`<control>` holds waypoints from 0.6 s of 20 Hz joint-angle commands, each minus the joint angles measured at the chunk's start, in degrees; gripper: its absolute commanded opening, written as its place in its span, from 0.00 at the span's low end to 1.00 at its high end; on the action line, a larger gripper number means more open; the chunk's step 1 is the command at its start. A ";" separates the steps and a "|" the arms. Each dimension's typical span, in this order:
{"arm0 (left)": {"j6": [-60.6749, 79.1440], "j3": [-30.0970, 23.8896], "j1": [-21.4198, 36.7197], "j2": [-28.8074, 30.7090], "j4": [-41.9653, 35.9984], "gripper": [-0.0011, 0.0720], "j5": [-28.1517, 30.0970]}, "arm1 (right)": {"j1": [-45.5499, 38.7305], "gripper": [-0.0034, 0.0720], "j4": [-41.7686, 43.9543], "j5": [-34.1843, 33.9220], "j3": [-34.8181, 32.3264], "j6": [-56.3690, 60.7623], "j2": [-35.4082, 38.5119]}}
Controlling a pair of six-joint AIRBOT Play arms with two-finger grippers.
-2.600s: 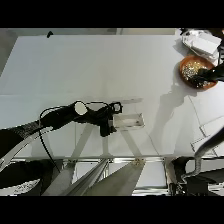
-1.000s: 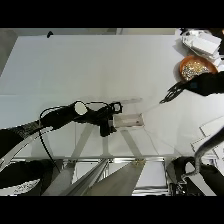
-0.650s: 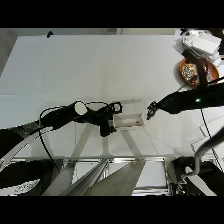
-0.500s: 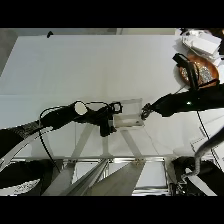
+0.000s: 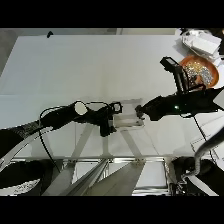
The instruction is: Fold the box and place the chain.
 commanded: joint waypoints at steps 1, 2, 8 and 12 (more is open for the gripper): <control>0.00 -0.02 0.00 0.02 0.00 0.47 0.00 | 3.13 0.07 -0.63 -4.87 -1.44 1.62 -0.02; 0.00 -0.02 0.00 0.02 0.00 0.47 0.02 | 4.04 0.07 -1.25 -5.99 -2.67 2.03 -0.07; 0.00 -0.02 0.00 0.02 0.00 0.47 0.02 | 5.92 0.07 -6.58 -10.29 -10.01 6.25 -0.61; 0.00 -0.02 0.00 0.02 0.00 0.47 -0.02 | 5.95 0.07 -5.51 -14.56 -14.08 6.27 -3.21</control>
